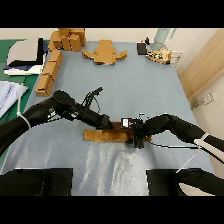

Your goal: Fold the box.

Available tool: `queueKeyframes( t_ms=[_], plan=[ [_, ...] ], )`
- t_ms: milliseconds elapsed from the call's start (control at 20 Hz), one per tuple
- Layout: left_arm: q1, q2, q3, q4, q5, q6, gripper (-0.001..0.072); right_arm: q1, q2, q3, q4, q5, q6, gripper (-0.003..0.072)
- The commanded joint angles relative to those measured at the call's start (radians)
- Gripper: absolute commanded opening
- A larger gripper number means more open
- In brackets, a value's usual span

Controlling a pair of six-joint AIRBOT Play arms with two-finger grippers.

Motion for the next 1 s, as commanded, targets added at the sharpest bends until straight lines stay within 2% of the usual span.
queueKeyframes(
  t_ms=[0,150,450,750,950],
  plan=[
    [-0.026,-0.084,0.018,-0.108,0.182,-0.017,0.0014,0.0,0.0,0.0,-0.006,0.0,0.001,0.0499],
    [-0.026,-0.163,0.024,-0.106,0.251,-0.005,0.0013,0.0,0.0,0.0,-0.007,0.0,0.001,0.0499],
    [-0.035,-0.241,0.024,-0.01,0.283,-0.06,0.0012,0.0,0.0,0.0,-0.008,0.0,0.0,0.0499],
    [-0.025,-0.238,0.094,-0.011,0.229,-0.036,0.0013,0.0,0.0,0.0,-0.011,0.0,0.0,0.0499],
    [0.078,-0.149,0.127,-0.055,0.149,0.137,0.0013,0.0,0.0,0.0,-0.011,0.0,0.0,0.0499]
  ],
)
